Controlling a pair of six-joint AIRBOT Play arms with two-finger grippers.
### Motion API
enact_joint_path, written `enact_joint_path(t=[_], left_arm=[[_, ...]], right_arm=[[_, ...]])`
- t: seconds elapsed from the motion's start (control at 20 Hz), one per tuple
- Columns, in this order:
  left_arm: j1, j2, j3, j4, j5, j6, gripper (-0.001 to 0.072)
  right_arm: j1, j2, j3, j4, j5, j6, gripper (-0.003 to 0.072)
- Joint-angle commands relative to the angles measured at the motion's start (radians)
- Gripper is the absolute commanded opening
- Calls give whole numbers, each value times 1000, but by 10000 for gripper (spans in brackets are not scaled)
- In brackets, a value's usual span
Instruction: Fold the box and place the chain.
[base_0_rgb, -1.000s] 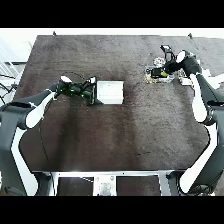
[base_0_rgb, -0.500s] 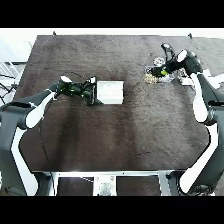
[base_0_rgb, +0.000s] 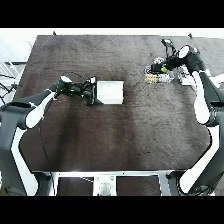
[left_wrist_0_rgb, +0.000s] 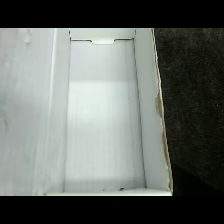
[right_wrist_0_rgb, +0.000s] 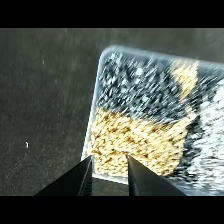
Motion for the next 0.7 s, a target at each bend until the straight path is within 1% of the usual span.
enact_joint_path(t=[0.0, 0.2, 0.4, 0.45, 0.5, 0.55, 0.65], left_arm=[[0, -1, 0, 0, 0, 0, 464], [0, -1, 0, 0, 0, 0, 464], [0, -1, 0, 0, 0, 0, 464], [0, -1, 0, 0, 0, 0, 464], [0, -1, 0, 0, 0, 0, 464], [0, -1, 0, 0, 0, 0, 464], [0, -1, 0, 0, 0, 0, 464]], right_arm=[[14, -28, -2, -5, 16, 14, 263], [12, -46, -2, -63, 37, 37, 263], [13, -52, -2, -67, 37, 37, 263], [14, -58, -2, -60, 37, 36, 250], [14, -62, -2, -57, 37, 35, 92], [14, -61, -1, -57, 36, 36, 13], [13, -51, -1, -57, 36, 35, 12]])
